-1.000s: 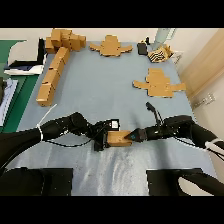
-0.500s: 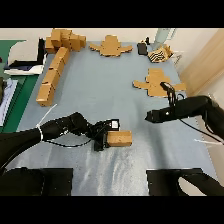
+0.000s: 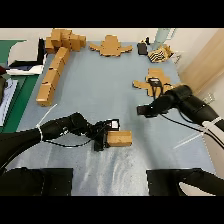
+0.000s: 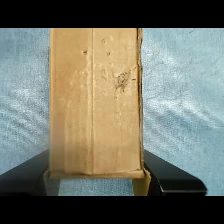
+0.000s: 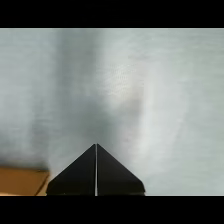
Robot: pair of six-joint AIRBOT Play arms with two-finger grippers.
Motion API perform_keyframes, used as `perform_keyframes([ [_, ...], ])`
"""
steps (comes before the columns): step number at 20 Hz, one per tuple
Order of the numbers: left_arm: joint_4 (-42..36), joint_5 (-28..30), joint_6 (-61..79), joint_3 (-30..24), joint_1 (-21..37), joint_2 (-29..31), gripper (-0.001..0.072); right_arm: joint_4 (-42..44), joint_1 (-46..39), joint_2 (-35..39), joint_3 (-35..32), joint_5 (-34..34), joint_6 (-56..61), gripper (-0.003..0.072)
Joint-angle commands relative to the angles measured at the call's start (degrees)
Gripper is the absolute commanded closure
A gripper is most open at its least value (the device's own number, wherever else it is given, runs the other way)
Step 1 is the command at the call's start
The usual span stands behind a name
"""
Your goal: Fold the box.
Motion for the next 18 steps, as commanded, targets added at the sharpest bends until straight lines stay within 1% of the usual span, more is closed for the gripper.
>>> perform_keyframes([
  [1, -0.17, 1.7, 0.02, 0.0, 0.02, -0.07, 0.0211, -1.46, 7.21, -0.61, 0.81, -3.65, 6.21, 0.0682],
  [7, -0.2, 1.64, -0.04, 0.0, 0.0, -0.07, 0.0211, -1.29, 8.48, -0.61, 0.81, -3.37, 7.39, 0.0682],
  [9, -0.15, 1.66, -0.07, 0.13, 0.07, 0.02, 0.0211, -2.67, 8.48, -0.61, 0.81, -3.08, 11.43, 0.0682],
  [11, 0.57, 2.36, -3.56, 0.42, 0.13, 0.72, 0.0212, -6.78, 8.48, -0.61, 0.81, -2.91, 16.92, 0.0682],
  [14, 1.03, 3.19, -12.5, 0.42, 1.27, 4.39, 0.0211, -15.39, 8.44, -0.66, 0.81, -3.45, 22.45, 0.0682],
  [16, 5.55, 2.82, -20.22, 0.42, 3.72, 7.96, 0.0211, -19.58, 7.85, -0.66, 0.81, -3.43, 25.35, 0.0682],
  [18, 13.14, 1.46, -28.59, 0.42, 7.52, 11.47, 0.0211, -19.89, 6.38, -0.66, 0.81, -3.39, 25.62, 0.0681],
])
